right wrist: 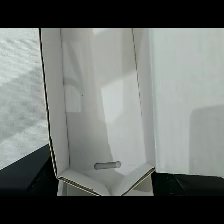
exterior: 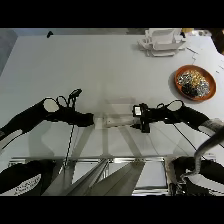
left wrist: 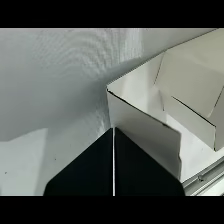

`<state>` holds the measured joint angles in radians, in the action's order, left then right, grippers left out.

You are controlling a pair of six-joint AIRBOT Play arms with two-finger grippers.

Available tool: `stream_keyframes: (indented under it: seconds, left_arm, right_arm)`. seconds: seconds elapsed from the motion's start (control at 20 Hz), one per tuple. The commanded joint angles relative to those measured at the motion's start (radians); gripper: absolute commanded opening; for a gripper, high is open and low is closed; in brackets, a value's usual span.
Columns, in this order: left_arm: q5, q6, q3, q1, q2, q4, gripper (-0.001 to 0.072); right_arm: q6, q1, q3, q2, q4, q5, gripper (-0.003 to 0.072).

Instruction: Fold the box and place the chain.

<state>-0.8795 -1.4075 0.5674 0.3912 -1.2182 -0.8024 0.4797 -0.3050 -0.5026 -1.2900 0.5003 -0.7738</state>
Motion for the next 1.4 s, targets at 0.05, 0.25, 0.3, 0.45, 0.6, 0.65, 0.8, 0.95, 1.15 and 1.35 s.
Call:
stream_keyframes:
  seconds: [0.05,0.25,0.3,0.45,0.6,0.65,0.8,0.95,1.15,1.35]
  left_arm:
    - [0.020,0.001,-0.001,0.010,-0.016,0.024,0.0004]
    - [0.003,0.002,-0.001,0.004,-0.013,-0.008,0.0003]
    - [-0.017,0.001,-0.001,-0.008,-0.006,-0.030,0.0002]
    - [-0.052,-0.039,-0.001,-0.050,0.031,-0.093,0.0002]
    - [-0.049,-0.049,-0.001,-0.046,0.018,-0.089,0.0002]
    - [-0.045,-0.049,-0.001,-0.041,0.004,-0.072,0.0002]
    - [-0.008,-0.034,0.000,-0.019,-0.026,-0.042,0.0003]
    - [0.021,-0.031,0.000,-0.003,-0.027,-0.001,0.0003]
    - [0.005,-0.022,0.000,-0.003,-0.027,0.010,0.0003]
    - [0.000,-0.022,0.000,-0.003,-0.034,0.008,0.0002]
  right_arm:
    - [0.000,0.000,0.000,0.000,0.000,0.000,0.0452]
    - [0.000,0.000,0.000,0.000,0.000,0.000,0.0452]
    - [0.000,0.000,0.000,0.000,0.000,0.000,0.0452]
    - [0.000,0.000,0.000,0.000,0.000,0.000,0.0452]
    - [0.000,0.000,0.000,0.000,0.000,0.000,0.0452]
    - [0.000,0.000,0.000,0.000,0.000,0.000,0.0452]
    - [0.000,0.000,0.000,0.000,0.000,0.000,0.0452]
    - [0.000,0.000,0.000,0.000,0.000,0.000,0.0452]
    - [0.000,0.000,0.000,0.000,0.000,0.000,0.0452]
    - [0.000,0.000,0.000,0.000,0.000,0.000,0.0452]
